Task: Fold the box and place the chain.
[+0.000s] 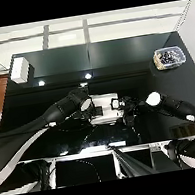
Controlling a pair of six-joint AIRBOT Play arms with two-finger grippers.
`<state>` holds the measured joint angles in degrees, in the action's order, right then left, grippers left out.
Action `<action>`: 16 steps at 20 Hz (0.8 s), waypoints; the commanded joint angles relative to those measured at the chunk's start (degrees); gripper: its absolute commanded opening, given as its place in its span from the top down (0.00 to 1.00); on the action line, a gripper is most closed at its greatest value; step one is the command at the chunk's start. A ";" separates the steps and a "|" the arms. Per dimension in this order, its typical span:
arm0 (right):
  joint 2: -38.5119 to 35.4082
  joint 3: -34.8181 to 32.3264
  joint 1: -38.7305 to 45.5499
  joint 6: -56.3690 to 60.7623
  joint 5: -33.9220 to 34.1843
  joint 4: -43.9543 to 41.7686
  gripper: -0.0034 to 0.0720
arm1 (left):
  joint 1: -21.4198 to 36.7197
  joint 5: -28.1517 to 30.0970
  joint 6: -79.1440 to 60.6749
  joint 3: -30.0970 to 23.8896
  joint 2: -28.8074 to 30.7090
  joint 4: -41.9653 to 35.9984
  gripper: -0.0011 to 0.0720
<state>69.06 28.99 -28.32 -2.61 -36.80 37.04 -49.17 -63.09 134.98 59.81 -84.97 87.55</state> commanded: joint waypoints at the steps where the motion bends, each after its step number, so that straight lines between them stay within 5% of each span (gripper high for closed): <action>1: -0.04 0.04 -0.02 -0.04 -0.09 0.04 0.30 | -0.02 0.94 0.52 0.17 -0.09 0.00 0.93; 5: -0.04 0.04 -0.02 -0.04 -0.09 0.04 0.30 | 0.00 0.46 0.50 0.33 -0.11 -0.15 0.95; 6: -0.04 0.04 -0.02 -0.04 -0.09 0.04 0.30 | 0.00 0.48 0.50 0.39 -0.11 -0.15 0.85; 8: -0.04 0.04 -0.02 -0.04 -0.09 0.04 0.30 | 0.00 0.48 0.50 0.42 -0.11 -0.02 0.41; 10: -0.04 0.04 -0.02 -0.04 -0.09 0.04 0.30 | 0.07 0.50 0.50 0.42 -0.11 0.11 0.40; 11: -0.04 0.04 -0.02 -0.04 -0.09 0.04 0.30 | 0.07 0.55 0.50 0.42 -0.11 0.13 0.43; 13: -0.04 0.04 -0.02 -0.04 -0.09 0.04 0.30 | 0.07 1.11 0.44 0.42 -0.13 0.09 0.86; 14: -0.04 0.04 -0.02 -0.04 -0.09 0.04 0.30 | 0.04 1.92 0.44 0.44 -0.13 0.02 0.94; 16: -0.04 0.04 -0.02 -0.04 -0.24 0.07 0.30 | 0.04 2.58 0.39 0.44 -0.13 -0.20 0.95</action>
<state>69.06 29.02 -28.32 -2.63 -36.88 37.08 -49.17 -62.06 135.44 60.18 -85.08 87.61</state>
